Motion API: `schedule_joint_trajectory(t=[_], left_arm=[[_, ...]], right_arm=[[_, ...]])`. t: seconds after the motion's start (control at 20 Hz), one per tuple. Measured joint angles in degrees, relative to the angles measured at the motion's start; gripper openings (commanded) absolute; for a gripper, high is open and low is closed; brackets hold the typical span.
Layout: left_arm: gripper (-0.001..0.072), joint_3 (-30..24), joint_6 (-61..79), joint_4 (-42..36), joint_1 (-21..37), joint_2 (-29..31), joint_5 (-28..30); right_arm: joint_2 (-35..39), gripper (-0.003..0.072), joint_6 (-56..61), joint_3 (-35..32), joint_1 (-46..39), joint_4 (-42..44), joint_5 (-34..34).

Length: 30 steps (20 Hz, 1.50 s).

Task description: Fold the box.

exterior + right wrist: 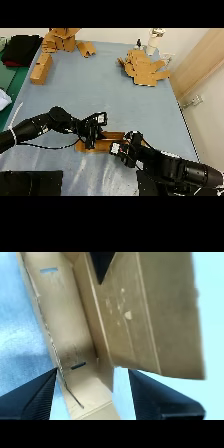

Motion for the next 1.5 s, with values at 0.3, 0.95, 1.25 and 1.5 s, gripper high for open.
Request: schedule_joint_trajectory(t=[0.3, 0.95, 1.25, 1.5], left_arm=[[0.0012, 0.0, 0.0, 0.0, 0.0, 0.0, 0.0], [0.0011, 0.0, 0.0, 0.0, 0.0, 0.0, 0.0], [0.0012, 0.0, 0.0, 0.0, 0.0, 0.0, 0.0], [0.0011, 0.0, 0.0, 0.0, 0.0, 0.0, 0.0]], right_arm=[[1.0, 0.0714, -20.7, 0.0, -11.6, 16.9, 2.4], [-12.3, 0.0713, -81.1, 1.3, -38.9, 64.6, 1.5], [-13.7, 0.0712, -83.7, 1.6, -39.5, 65.6, 1.0], [-14.9, 0.0711, -84.1, 1.7, -39.6, 65.2, 0.5]])
